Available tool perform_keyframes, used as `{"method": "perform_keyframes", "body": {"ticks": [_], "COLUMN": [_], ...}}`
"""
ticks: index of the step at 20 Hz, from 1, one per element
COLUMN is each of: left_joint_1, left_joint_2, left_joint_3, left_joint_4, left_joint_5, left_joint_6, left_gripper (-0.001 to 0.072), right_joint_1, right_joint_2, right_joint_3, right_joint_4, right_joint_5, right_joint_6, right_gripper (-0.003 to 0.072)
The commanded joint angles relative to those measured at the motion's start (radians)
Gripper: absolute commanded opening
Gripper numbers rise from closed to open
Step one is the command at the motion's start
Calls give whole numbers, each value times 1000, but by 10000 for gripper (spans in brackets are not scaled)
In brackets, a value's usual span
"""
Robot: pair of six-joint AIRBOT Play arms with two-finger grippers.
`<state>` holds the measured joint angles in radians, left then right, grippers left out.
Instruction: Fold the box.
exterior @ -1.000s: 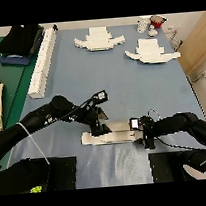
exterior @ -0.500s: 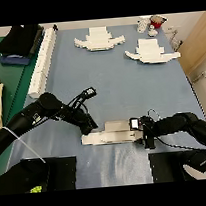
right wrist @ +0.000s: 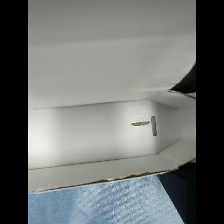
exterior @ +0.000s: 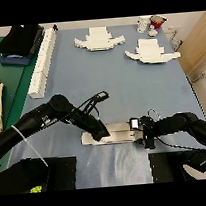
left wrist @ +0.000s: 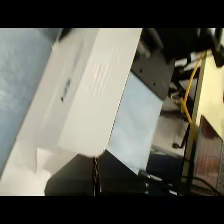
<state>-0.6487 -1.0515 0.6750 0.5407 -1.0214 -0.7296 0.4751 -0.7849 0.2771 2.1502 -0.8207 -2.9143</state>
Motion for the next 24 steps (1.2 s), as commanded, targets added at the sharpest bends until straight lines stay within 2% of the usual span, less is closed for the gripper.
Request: {"method": "perform_keyframes", "body": {"ticks": [1, 6, 11, 20, 24], "left_joint_1": [-5, -4, -4, -4, -4], "left_joint_2": [-44, -199, -314, -289, -188], "left_joint_3": [68, 87, 88, 183, 185], "left_joint_4": [-19, -17, -23, -16, 62], "left_joint_5": [55, 150, 151, 138, 116], "left_joint_6": [-51, -100, -108, -96, -90], "left_gripper": [14, 14, 14, 13, 12], "right_joint_1": [1, 1, 1, 1, 0], "right_joint_2": [1, 1, 1, 1, 1], "right_joint_3": [0, 0, 0, 0, 0], "right_joint_4": [0, 0, 0, 0, 0], "right_joint_5": [0, 0, 0, 0, 0], "right_joint_6": [0, 0, 0, 0, 0], "right_gripper": [487, 487, 487, 487, 487]}}
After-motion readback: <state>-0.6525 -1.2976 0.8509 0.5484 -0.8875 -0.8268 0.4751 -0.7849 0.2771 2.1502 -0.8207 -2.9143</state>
